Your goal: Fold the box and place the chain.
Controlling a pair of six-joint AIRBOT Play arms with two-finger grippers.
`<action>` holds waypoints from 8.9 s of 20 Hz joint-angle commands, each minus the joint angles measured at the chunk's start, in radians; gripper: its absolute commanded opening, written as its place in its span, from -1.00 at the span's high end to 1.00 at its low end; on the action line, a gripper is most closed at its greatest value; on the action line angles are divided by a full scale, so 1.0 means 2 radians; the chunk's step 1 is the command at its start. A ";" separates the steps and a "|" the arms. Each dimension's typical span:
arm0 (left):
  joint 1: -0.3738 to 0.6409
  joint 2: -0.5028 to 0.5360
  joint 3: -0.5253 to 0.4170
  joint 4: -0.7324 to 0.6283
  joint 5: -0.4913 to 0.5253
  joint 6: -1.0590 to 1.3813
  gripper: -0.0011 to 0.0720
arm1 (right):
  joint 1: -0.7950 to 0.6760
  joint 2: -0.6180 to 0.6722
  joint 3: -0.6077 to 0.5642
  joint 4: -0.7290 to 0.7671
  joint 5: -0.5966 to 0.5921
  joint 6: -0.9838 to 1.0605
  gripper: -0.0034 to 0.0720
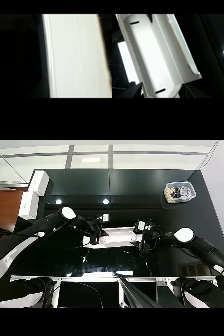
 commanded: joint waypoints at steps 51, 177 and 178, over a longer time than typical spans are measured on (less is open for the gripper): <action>-0.005 0.004 0.001 0.023 -0.024 -0.027 0.90 | 0.009 -0.091 0.004 -0.007 0.016 -0.082 -0.69; 0.251 0.069 -0.142 0.041 -0.141 -0.705 0.89 | 0.029 -0.094 0.004 -0.044 0.013 -0.069 -0.40; 0.234 0.051 -0.144 0.019 -0.135 -0.693 0.90 | 0.029 -0.094 0.004 -0.044 0.013 -0.069 -0.40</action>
